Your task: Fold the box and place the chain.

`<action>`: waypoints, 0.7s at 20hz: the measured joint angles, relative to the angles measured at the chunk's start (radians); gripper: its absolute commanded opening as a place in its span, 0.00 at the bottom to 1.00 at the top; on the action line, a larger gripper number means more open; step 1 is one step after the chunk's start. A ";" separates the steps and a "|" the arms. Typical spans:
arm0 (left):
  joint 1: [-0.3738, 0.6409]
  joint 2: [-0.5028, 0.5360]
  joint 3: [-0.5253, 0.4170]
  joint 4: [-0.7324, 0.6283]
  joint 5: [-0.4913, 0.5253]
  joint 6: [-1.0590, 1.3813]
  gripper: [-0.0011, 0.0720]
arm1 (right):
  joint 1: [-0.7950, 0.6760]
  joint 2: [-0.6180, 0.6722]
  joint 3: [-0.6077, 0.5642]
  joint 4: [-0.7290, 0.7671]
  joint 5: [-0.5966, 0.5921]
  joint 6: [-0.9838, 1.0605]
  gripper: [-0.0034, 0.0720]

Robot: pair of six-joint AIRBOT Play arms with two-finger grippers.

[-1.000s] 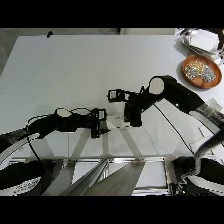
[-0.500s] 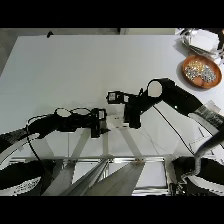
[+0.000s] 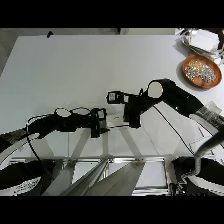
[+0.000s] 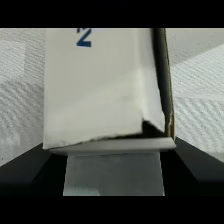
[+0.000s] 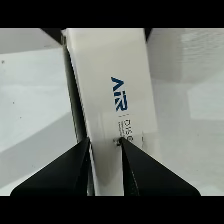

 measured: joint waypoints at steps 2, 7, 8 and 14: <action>0.000 0.000 0.000 0.000 0.000 0.000 0.20 | 0.000 0.004 0.000 0.002 -0.004 0.000 0.28; 0.000 0.000 0.000 0.001 -0.001 0.002 0.20 | 0.000 0.008 -0.001 0.008 -0.012 0.000 0.28; 0.000 0.000 0.000 0.001 -0.001 0.002 0.20 | 0.000 0.008 -0.004 0.010 -0.015 0.000 0.28; 0.000 0.000 0.000 0.001 -0.001 0.002 0.20 | 0.001 0.009 -0.052 0.017 -0.045 -0.002 0.28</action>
